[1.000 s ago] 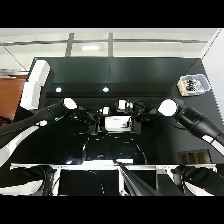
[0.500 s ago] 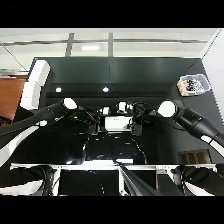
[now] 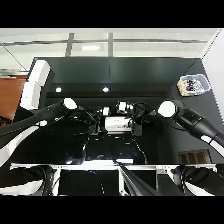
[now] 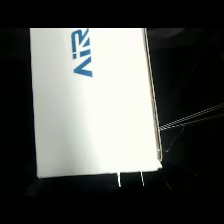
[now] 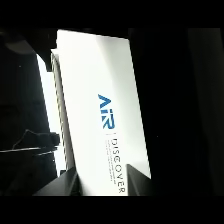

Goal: Fold the box and place the chain.

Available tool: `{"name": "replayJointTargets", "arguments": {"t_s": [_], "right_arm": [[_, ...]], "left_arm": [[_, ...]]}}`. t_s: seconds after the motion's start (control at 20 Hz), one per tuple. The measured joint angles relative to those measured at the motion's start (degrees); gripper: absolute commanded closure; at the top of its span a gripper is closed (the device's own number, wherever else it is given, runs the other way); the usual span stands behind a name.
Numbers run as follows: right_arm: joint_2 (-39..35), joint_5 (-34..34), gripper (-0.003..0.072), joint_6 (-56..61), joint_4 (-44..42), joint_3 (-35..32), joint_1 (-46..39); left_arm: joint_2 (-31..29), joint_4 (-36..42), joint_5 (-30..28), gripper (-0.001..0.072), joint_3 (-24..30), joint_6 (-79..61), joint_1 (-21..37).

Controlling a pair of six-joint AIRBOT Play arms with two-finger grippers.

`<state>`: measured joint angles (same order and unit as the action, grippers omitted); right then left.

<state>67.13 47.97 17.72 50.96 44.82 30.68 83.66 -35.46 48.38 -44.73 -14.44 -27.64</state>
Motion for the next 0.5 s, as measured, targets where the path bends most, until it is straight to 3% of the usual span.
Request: {"name": "replayJointTargets", "arguments": {"t_s": [0.3,0.5], "right_arm": [[0.0,0.72,0.0443,0.09,0.02,-0.07,0.0],[0.0,1.38,0.0403,0.22,0.07,-0.07,0.0]], "left_arm": [[0.0,0.0,-0.02,0.0415,0.0,-0.02,0.0],[0.0,-0.02,0.02,0.0415,0.0,-0.17,0.0]]}}
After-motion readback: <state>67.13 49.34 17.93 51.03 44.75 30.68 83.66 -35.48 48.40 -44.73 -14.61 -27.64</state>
